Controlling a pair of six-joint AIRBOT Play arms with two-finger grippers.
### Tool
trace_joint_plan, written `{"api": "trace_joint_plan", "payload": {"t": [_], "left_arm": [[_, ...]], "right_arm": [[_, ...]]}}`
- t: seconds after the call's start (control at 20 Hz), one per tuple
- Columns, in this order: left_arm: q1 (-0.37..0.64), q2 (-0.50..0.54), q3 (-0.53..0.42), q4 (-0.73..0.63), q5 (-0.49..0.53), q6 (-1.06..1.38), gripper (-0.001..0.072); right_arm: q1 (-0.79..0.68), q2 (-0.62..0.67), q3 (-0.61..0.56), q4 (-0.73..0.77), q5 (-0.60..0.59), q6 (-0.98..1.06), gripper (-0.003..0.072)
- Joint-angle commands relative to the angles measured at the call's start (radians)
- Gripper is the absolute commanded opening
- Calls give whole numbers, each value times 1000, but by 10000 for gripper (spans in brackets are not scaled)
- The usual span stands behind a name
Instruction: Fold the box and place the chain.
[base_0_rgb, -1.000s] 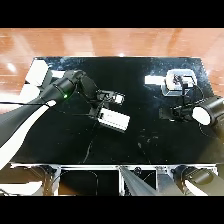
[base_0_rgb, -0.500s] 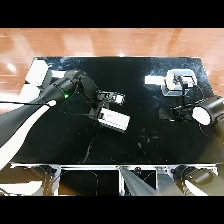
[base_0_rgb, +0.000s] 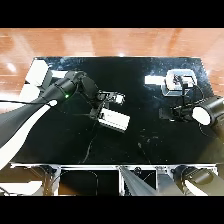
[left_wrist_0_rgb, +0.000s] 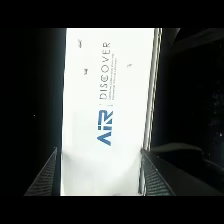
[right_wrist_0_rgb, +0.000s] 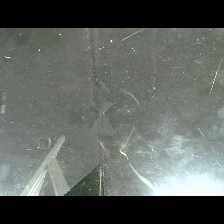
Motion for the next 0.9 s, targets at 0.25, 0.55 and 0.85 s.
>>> {"api": "trace_joint_plan", "payload": {"t": [0.25,0.55,0.85], "left_arm": [[0,-17,-16,-9,-13,0,604],[0,-17,-18,-19,-12,0,600],[0,12,-8,-19,61,-28,22]], "right_arm": [[0,0,0,-1,0,0,25],[0,0,0,-4,0,0,24],[0,1,0,-3,1,3,24]]}}
